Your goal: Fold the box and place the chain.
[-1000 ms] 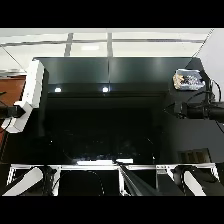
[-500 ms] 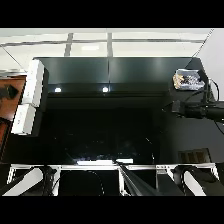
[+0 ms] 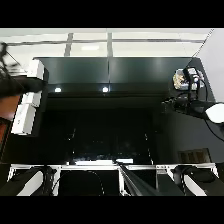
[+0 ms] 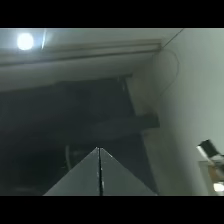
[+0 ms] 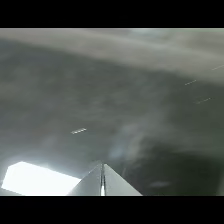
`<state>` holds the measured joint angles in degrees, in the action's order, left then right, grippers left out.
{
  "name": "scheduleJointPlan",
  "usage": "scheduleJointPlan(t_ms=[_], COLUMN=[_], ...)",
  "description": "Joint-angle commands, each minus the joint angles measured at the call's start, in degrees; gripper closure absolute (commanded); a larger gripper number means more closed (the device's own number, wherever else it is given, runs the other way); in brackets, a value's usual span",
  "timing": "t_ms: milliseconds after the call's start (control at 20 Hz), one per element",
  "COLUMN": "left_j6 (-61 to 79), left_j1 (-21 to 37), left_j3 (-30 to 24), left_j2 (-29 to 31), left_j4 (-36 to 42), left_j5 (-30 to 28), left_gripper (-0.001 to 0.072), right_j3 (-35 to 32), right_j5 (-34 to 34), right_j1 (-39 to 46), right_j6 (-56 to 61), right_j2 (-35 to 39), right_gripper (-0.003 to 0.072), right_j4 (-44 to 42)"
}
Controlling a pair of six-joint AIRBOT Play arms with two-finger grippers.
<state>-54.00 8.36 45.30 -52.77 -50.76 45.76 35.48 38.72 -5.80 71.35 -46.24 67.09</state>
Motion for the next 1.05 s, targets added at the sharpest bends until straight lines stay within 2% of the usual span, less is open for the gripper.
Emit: scheduleJointPlan(t_ms=[0,50,250,1000], left_j6=[3.3,3.3,3.2,3.2], left_j1=[-8.4,-8.6,-8.6,-8.6], left_j3=[-15.6,-17.1,-17.4,-17.4], left_j2=[7.0,7.8,8.0,8.0], left_j4=[-2.6,-3.0,-2.5,-2.5], left_j5=[-16.5,-17.0,-16.8,-16.8], left_gripper=[0.0685,0.0685,0.0684,0.0684], right_j3=[-7.1,-7.7,-7.7,-7.7], right_j5=[-17.5,-17.5,-11.7,-11.8], right_j1=[1.2,1.7,1.6,1.6], right_j6=[0.1,0.1,0.0,0.0], right_j2=[0.0,0.0,0.0,0.0], right_gripper=[0.0672,0.0672,0.0672,0.0672], right_j4=[7.5,7.5,6.2,6.2])
